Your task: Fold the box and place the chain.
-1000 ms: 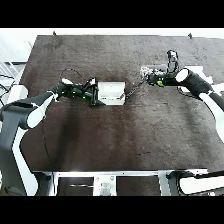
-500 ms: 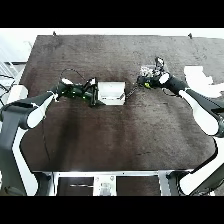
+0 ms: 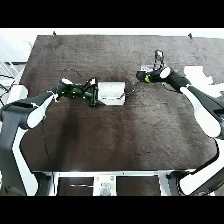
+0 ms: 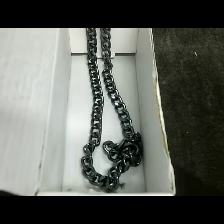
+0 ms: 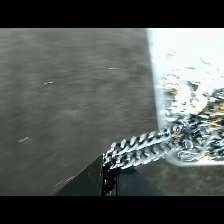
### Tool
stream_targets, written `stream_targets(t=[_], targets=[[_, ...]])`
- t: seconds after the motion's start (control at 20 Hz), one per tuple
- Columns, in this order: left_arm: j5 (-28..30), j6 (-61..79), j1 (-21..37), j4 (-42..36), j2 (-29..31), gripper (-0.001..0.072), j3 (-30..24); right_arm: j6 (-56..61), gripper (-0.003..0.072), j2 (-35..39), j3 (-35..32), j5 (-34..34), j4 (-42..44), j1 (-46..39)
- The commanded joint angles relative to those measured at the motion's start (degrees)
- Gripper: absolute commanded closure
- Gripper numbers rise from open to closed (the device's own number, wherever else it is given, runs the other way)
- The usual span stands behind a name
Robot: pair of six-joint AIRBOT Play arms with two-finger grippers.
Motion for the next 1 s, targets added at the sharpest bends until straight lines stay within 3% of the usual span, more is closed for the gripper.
stream_targets(t=[0.0,0.35,0.95], targets=[[0.0,0.0,0.0,0.0,0.0,0.0217,0.0,-2.9,0.0687,8.4,0.2,5.6,-0.9,1.0],[0.0,0.0,0.0,0.0,0.0,0.0217,0.0,-2.8,0.0687,22.7,0.2,8.7,-8.1,5.1],[0.0,0.0,0.0,0.0,0.0,0.0217,0.0,-2.8,0.0687,30.5,0.2,9.8,-10.0,10.0]])
